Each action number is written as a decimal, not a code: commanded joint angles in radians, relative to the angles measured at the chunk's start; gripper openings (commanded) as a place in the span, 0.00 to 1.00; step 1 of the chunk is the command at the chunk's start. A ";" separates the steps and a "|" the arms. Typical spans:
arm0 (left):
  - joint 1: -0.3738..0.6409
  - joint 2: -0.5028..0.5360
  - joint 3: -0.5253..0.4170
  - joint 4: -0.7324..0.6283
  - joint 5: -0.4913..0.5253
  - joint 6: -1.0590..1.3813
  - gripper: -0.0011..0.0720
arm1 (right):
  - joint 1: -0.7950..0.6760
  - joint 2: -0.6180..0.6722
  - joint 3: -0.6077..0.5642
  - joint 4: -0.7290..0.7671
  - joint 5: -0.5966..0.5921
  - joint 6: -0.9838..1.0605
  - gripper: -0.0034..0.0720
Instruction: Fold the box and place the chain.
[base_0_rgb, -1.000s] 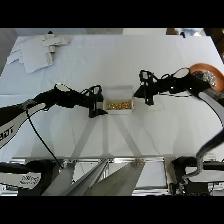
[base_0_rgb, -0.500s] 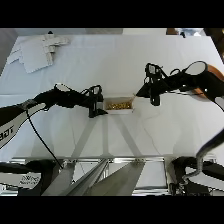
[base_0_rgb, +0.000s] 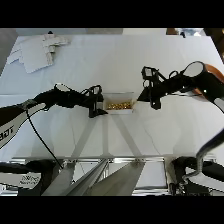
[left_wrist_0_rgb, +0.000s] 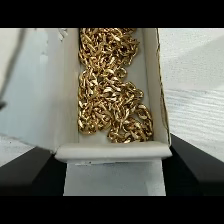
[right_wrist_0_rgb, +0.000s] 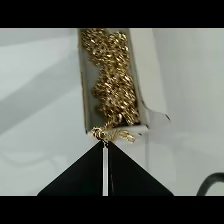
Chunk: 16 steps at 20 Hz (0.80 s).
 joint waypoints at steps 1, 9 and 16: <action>0.000 0.000 0.000 0.000 0.000 0.000 0.14 | 0.070 0.001 0.001 0.029 -0.050 0.008 0.06; 0.000 0.000 0.000 0.000 0.000 0.000 0.14 | 0.163 -0.022 0.001 0.003 -0.201 0.117 0.11; 0.000 0.000 0.000 0.000 0.000 0.000 0.14 | 0.162 0.021 0.019 -0.005 -0.039 0.259 0.46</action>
